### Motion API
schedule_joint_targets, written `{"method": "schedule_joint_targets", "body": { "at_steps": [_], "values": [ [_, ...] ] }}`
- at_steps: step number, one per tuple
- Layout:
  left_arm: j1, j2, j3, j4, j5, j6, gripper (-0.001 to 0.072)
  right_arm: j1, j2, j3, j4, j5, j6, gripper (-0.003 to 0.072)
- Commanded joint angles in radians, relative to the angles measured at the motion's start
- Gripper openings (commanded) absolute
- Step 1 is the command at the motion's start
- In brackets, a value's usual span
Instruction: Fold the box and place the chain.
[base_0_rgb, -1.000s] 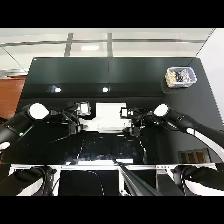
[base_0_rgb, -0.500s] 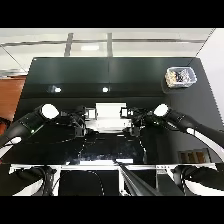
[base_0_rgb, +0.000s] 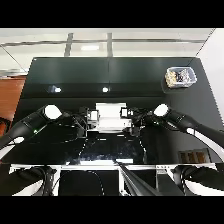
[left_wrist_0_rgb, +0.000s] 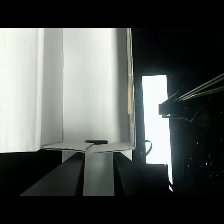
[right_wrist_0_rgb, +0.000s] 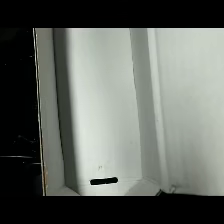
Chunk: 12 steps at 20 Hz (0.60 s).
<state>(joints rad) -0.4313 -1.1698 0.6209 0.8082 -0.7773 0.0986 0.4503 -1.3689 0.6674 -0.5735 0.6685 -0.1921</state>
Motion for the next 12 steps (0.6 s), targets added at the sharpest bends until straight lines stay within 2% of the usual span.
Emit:
{"method": "schedule_joint_targets", "body": {
  "at_steps": [1,7,12],
  "values": [
    [-0.002,-0.013,0.001,-0.08,0.011,0.002,0.0217,0.0,-0.001,0.0,0.0,0.0,0.0,0.0241],
    [-0.006,-0.071,0.001,-0.192,0.018,0.003,0.0217,0.0,-0.001,0.0,0.0,0.0,0.0,0.0241],
    [-0.006,-0.085,0.001,-0.2,0.018,0.003,0.0217,0.0,-0.001,0.0,0.0,0.0,0.0,0.0241]
  ]
}}
